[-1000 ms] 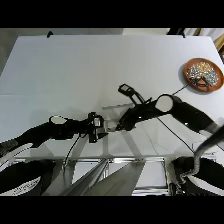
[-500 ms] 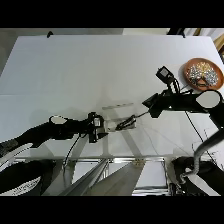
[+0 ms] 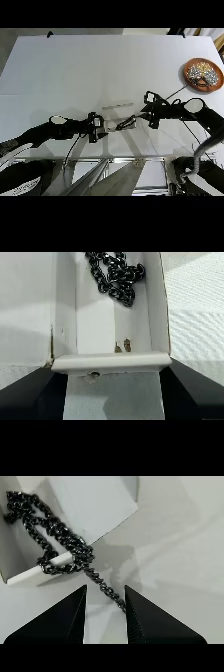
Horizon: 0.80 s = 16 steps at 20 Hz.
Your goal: Fold the box and place the chain.
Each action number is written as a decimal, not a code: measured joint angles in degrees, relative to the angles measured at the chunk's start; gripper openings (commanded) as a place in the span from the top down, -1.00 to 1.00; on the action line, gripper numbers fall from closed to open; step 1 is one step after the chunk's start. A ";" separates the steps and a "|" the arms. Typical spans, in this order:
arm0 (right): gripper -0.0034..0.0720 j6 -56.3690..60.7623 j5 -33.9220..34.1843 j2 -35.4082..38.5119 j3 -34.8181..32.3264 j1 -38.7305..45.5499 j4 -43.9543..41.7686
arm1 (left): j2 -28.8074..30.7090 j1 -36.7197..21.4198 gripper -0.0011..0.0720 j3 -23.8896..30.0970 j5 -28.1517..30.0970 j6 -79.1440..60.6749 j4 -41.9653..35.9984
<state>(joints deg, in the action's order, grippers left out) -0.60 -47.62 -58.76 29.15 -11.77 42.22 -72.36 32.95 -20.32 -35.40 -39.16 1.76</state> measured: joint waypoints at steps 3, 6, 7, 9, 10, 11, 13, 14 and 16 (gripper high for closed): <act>0.18 -3.93 -0.48 -0.74 -0.22 -0.42 -0.22 | 0.00 0.00 0.60 0.00 -0.02 0.00 0.00; 0.18 -6.80 -1.57 -1.42 -0.31 -1.42 -0.46 | 0.00 0.00 0.60 0.00 0.00 0.00 0.02; 0.18 -7.41 -1.81 -1.70 -0.31 -1.95 -0.46 | 0.00 0.00 0.60 0.00 0.00 0.00 0.02; 0.18 -8.63 -2.01 -2.34 -0.31 -3.04 -0.55 | 0.00 0.00 0.60 0.00 0.00 -0.02 0.00; 0.18 -9.16 -2.08 -2.62 -0.31 -3.50 -0.61 | 0.00 0.00 0.60 0.00 0.00 0.00 0.00; 0.18 -9.53 -2.03 -2.82 -0.31 -3.78 -0.61 | 0.00 0.00 0.60 0.00 0.00 -0.02 0.00; 0.18 -9.84 -1.40 -3.08 -0.33 -4.17 -0.61 | 0.00 0.00 0.60 0.00 0.00 -0.02 0.02; 0.18 -9.97 -1.11 -3.17 -0.33 -4.28 -0.63 | 0.00 0.00 0.60 0.00 0.00 -0.02 0.02; 0.19 -10.19 -0.26 -3.30 -0.33 -4.42 -0.63 | 0.00 0.00 0.60 0.00 0.00 0.00 0.02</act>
<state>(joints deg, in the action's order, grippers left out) -10.79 -47.88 -62.06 28.82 -16.19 41.58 -72.36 32.95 -20.32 -35.40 -39.16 1.78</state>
